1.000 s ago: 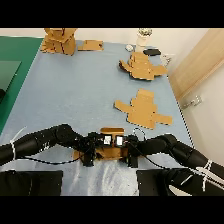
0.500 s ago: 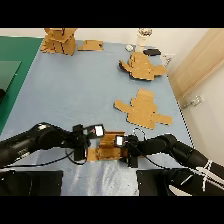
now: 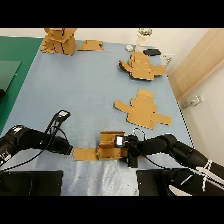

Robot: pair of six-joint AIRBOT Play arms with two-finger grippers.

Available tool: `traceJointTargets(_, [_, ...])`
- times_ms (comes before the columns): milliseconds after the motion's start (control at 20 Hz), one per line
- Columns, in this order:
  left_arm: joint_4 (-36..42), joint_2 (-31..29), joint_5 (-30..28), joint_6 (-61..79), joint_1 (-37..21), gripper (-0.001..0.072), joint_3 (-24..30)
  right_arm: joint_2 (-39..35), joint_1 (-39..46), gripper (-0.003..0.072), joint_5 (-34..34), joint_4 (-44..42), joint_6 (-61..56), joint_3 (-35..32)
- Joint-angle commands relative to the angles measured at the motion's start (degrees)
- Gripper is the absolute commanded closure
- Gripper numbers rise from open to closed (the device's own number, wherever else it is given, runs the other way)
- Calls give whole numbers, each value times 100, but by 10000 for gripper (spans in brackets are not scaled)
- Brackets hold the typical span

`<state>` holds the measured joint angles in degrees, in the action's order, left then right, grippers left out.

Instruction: Fold the box.

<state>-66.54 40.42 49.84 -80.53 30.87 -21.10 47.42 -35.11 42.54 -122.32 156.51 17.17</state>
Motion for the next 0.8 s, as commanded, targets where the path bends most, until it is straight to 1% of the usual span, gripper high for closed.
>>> traceJointTargets(0, [1545, -26, 330, 616, -835, 698, 455, 2, 0, 97, -2, 0, 0, 2])
traceJointTargets(100, [1950, 68, 345, 824, -824, 698, 551, 2, -2, 97, -2, 0, 0, 2])
traceJointTargets(200, [2330, 190, 354, 1086, -647, 698, 555, 2, -2, 97, -2, 0, 0, 2])
traceJointTargets(350, [2868, 367, -9, 1377, -328, 698, 555, 2, -2, 97, -2, 0, 0, 2])
traceJointTargets(500, [3058, 715, -304, 1486, -28, 698, 555, 2, 0, 97, -2, 0, 0, 2])
traceJointTargets(600, [3622, 914, -485, 1967, 129, 698, 551, 2, -2, 97, -2, 0, 0, 2])
traceJointTargets(700, [4398, 1012, -540, 2570, 247, 698, 544, 2, -2, 97, -2, -2, 0, 2])
traceJointTargets(750, [4645, 1034, -562, 2723, 291, 698, 544, 2, 0, 97, -2, 0, 0, 2])
